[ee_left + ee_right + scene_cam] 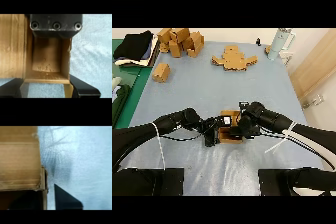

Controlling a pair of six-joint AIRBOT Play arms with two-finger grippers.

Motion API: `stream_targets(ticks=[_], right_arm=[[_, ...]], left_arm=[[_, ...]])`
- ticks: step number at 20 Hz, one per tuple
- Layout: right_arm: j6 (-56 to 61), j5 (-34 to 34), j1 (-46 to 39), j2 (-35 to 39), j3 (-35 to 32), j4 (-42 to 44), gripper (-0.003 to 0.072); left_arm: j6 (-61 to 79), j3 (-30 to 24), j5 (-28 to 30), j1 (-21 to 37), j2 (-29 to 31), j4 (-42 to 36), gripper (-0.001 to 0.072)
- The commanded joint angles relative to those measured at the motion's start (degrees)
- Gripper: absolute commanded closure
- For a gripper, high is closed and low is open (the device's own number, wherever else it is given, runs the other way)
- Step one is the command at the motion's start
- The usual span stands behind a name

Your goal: Fold the box.

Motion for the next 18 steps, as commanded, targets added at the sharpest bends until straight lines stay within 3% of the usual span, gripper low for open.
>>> stream_targets(ticks=[1,2,3,6,7,8,9,14,18], right_arm=[[5.6,-1.0,1.3,-0.5,0.3,-0.7,0.056],[5.9,-1.0,1.6,-0.5,0.3,-0.8,0.0647],[5.9,-1.0,1.7,-0.5,0.3,-1.0,0.0682],[5.8,-0.9,1.7,-0.5,0.3,-1.0,0.0683],[5.3,-0.7,1.7,-0.5,0.3,-0.8,0.0631],[5.2,-0.7,1.7,-0.5,0.4,-0.3,0.04],[5.2,-0.8,1.7,-0.4,0.8,0.2,0.03],[4.3,-4.2,1.7,0.9,4.5,1.8,0.03],[4.3,-9.4,1.5,6.3,6.5,0.1,0.03]], left_arm=[[0.0,0.0,0.0,0.0,0.0,0.0,0.0243],[0.0,0.0,0.0,0.0,0.0,0.0,0.0243],[0.0,0.0,0.0,0.0,0.0,0.0,0.0243],[0.0,0.0,0.0,0.0,0.0,0.0,0.0243],[0.0,0.0,0.0,0.0,0.0,0.0,0.0243],[0.0,0.0,0.0,0.0,0.0,0.0,0.0243],[0.0,0.0,0.0,0.0,0.0,0.0,0.0243],[0.0,0.0,0.0,0.0,0.0,0.0,0.0243],[0.0,0.0,0.0,0.0,0.0,0.0,0.0243]])
